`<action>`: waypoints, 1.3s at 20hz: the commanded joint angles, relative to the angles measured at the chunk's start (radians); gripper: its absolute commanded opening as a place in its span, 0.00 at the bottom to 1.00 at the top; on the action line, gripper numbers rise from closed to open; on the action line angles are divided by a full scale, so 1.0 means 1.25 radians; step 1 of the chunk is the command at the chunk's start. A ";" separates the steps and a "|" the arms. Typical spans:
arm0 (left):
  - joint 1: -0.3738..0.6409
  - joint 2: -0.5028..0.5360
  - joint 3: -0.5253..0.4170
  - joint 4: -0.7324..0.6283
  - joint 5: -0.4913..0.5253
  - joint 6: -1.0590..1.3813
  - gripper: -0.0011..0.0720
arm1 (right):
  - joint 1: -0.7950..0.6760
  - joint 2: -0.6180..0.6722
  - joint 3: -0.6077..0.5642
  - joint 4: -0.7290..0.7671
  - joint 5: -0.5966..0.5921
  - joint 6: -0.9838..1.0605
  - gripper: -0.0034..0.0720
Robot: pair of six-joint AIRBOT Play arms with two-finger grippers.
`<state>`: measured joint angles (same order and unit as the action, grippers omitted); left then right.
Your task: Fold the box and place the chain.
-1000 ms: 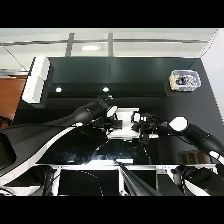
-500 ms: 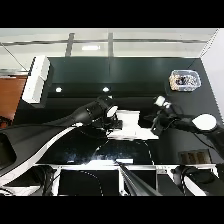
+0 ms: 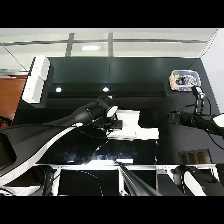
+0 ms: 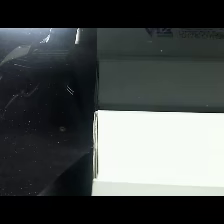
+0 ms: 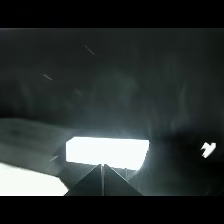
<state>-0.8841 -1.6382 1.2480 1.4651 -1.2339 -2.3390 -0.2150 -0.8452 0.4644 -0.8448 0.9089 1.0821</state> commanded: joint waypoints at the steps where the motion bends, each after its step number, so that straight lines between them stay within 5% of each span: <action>1: 0.001 0.000 0.000 0.000 -0.002 0.001 0.05 | -0.052 -0.067 -0.003 -0.023 0.105 0.187 0.06; 9: 0.001 0.000 0.000 0.000 0.000 0.001 0.05 | -0.050 -0.241 -0.003 -0.007 0.228 0.157 0.06; 14: 0.001 0.000 0.000 0.000 0.001 0.001 0.05 | 0.064 -0.323 -0.003 0.081 0.241 0.078 0.06; 18: 0.001 0.000 0.000 0.000 0.001 0.001 0.05 | 0.136 -0.337 0.006 0.201 0.185 -0.020 0.06; 23: 0.001 0.000 0.000 0.000 0.002 0.001 0.05 | 0.137 -0.337 0.083 0.193 0.276 -0.039 0.07; 26: 0.001 0.000 0.000 0.000 0.002 0.001 0.05 | 0.137 -0.336 0.119 0.194 0.314 -0.051 0.83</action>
<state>-0.8837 -1.6382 1.2480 1.4647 -1.2331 -2.3379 -0.0483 -1.2648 0.5713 -0.6155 1.2427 1.0439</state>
